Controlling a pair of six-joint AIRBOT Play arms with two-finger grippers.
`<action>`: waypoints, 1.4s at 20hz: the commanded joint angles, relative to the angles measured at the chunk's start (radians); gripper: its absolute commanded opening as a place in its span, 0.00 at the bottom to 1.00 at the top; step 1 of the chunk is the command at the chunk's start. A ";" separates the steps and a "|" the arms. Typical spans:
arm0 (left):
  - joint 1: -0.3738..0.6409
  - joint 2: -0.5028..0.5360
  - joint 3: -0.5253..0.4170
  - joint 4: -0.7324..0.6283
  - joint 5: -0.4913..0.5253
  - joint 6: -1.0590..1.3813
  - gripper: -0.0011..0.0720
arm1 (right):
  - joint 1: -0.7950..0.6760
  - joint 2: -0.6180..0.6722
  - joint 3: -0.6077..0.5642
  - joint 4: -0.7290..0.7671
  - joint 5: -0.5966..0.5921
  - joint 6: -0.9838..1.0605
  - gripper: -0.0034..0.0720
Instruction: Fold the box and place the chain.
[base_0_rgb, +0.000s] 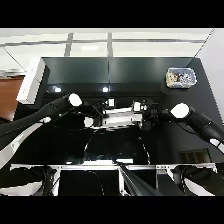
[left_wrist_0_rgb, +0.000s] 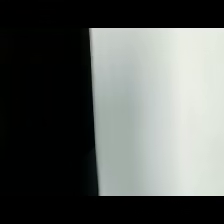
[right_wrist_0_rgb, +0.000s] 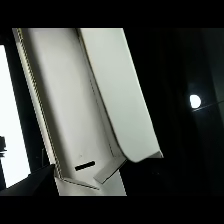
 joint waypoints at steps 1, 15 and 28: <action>0.001 0.000 0.002 0.002 -0.001 0.001 0.05 | -0.021 -0.004 0.004 0.090 0.018 -0.085 0.98; -0.001 -0.020 0.075 0.090 -0.107 0.000 0.05 | -0.021 -0.151 -0.018 0.196 0.107 -0.298 0.92; -0.001 -0.020 0.075 0.090 -0.108 0.000 0.05 | -0.019 -0.233 0.007 0.212 0.068 -0.231 0.92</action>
